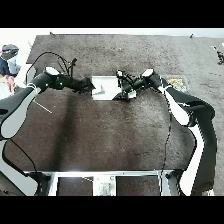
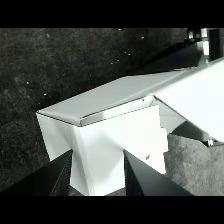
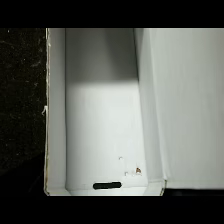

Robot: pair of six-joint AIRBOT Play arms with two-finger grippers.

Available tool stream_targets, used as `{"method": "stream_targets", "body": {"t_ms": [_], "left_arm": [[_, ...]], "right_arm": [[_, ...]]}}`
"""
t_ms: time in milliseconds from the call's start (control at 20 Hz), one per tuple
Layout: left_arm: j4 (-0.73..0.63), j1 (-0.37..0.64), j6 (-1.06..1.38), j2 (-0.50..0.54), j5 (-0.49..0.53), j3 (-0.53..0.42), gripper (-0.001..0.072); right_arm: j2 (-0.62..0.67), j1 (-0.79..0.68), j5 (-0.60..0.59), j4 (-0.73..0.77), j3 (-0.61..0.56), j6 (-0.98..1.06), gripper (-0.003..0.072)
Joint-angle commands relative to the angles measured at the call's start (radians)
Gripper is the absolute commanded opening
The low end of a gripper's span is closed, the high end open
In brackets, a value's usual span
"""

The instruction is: Fold the box and place the chain.

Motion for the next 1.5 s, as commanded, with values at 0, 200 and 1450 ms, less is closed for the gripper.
{"method": "stream_targets", "body": {"t_ms": [0, 200, 1450], "left_arm": [[0.035, -0.023, -0.054, 0.0, 0.018, 0.008, 0.0349], [0.059, -0.026, -0.092, 0.0, 0.03, 0.008, 0.0349], [0.929, -0.264, -0.809, -0.197, -0.225, 0.452, 0.0354]], "right_arm": [[-0.001, 0.0, 0.0, 0.0, 0.001, 0.0, 0.0408], [-0.001, 0.0, 0.0, 0.0, 0.001, 0.0, 0.0408], [-0.001, 0.0, 0.0, 0.0, 0.001, 0.0, 0.0408]]}}
